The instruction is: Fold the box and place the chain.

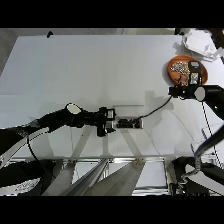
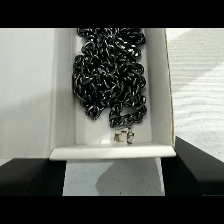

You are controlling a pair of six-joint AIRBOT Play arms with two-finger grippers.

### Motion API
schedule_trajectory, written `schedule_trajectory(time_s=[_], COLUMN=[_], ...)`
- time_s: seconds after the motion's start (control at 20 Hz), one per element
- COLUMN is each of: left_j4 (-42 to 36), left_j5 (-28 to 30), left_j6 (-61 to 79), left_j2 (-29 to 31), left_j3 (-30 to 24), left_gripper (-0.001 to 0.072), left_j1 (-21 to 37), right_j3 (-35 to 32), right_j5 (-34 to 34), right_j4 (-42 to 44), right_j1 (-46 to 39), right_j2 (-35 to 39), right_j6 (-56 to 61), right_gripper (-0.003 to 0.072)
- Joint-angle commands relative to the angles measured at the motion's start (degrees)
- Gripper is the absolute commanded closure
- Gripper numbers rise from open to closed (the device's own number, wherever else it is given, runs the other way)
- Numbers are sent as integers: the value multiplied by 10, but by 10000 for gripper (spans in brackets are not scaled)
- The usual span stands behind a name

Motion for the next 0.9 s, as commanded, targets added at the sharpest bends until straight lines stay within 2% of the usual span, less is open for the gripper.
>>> schedule_trajectory(time_s=[0.0,0.15,0.4,0.6,0.75,0.8,0.85], left_j4=[0,0,0,0,0,0,0], left_j5=[0,0,0,0,0,0,0], left_j6=[0,0,0,0,0,0,0], left_j2=[0,0,0,0,0,0,0], left_j3=[0,0,0,0,0,0,0], left_gripper=[623,623,623,623,623,623,623], left_j1=[0,0,0,0,0,0,0], right_j3=[1,1,1,1,1,1,1], right_j5=[-70,-92,-154,-159,-169,-170,-170], right_j4=[-28,-30,-34,-34,-34,-34,-34], right_j1=[-22,-48,-42,-41,-41,-41,-41], right_j2=[-45,-61,-79,-108,-119,-119,-119], right_j6=[61,73,71,74,74,74,74], right_gripper=[380,393,393,409,522,617,653])
